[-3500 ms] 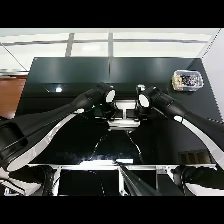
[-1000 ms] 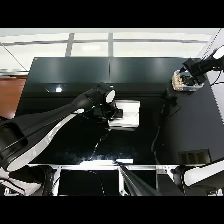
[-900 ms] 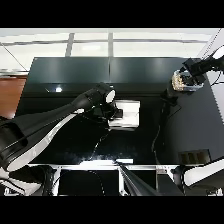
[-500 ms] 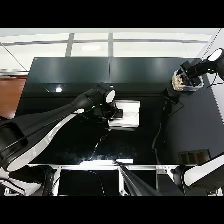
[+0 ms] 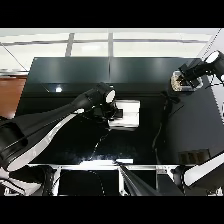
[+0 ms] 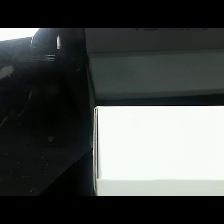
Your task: Fold the box and place the chain.
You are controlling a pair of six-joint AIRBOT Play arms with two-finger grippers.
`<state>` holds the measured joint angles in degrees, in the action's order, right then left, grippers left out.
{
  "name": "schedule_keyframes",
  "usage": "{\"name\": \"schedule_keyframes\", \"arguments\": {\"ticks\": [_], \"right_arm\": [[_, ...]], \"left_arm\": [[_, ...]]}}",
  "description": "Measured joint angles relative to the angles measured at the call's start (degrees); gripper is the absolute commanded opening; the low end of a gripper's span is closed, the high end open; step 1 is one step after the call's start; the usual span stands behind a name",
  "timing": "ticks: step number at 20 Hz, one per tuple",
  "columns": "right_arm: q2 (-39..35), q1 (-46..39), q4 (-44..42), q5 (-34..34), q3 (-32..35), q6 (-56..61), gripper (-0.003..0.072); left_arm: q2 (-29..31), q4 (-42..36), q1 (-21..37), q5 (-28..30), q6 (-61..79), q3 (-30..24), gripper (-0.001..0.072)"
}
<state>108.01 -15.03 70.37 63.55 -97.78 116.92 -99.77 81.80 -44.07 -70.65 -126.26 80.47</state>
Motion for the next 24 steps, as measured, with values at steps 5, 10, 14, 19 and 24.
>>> {"name": "schedule_keyframes", "arguments": {"ticks": [5,10,14,19,24], "right_arm": [[-8.0,-1.8,0.1,0.7,0.0,-10.1,0.0009],[-19.8,-2.8,-0.4,1.0,0.0,-19.8,0.0009],[-29.7,-3.0,-3.4,0.2,0.0,-25.7,0.0009],[-39.4,-3.0,-11.0,1.1,0.0,-32.0,0.0008],[-46.2,-3.0,-20.7,3.0,0.0,-37.4,0.0008]], "left_arm": [[0.0,0.0,0.0,0.0,0.0,0.0,0.0028],[0.0,0.0,0.0,0.1,0.0,0.0,0.0028],[0.0,0.0,0.0,0.0,0.0,0.0,0.0028],[0.0,0.0,0.0,0.0,0.0,0.0,0.0028],[0.0,0.0,0.0,-0.1,0.0,0.0,0.0028]]}}
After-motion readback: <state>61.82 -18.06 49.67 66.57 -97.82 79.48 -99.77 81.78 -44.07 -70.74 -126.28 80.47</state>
